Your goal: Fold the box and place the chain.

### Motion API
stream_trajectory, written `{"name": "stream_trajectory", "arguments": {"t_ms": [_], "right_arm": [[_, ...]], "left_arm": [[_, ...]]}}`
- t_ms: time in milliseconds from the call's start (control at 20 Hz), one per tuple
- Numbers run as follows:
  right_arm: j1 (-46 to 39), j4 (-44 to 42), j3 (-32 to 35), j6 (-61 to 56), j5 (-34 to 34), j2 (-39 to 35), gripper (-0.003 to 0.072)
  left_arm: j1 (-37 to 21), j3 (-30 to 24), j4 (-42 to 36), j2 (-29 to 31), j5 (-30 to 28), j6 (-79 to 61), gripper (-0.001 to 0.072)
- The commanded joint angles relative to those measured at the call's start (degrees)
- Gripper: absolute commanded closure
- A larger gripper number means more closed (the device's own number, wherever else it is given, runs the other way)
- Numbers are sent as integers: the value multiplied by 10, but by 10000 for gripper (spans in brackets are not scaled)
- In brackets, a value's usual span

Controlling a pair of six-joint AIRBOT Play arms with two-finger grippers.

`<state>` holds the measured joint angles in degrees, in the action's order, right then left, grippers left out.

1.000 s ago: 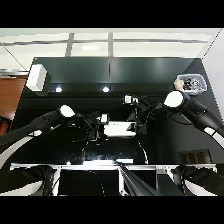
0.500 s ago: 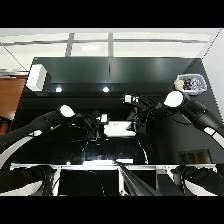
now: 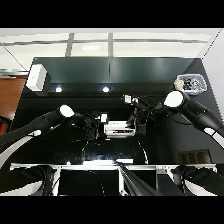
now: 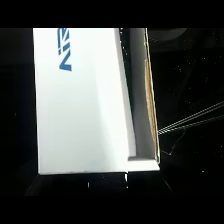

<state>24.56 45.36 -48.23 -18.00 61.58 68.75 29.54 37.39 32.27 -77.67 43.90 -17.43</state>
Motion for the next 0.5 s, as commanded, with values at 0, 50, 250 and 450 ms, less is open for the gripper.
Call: {"name": "stream_trajectory", "arguments": {"t_ms": [0,50,250,450], "right_arm": [[0,8,4,-5,4,0,516],[0,8,6,-5,6,0,516],[0,8,8,-5,1,0,515],[0,8,8,-5,0,0,514]], "left_arm": [[0,0,0,0,1,0,311],[0,0,0,0,1,0,311],[0,0,0,0,1,0,311],[0,0,0,0,1,0,311]]}}
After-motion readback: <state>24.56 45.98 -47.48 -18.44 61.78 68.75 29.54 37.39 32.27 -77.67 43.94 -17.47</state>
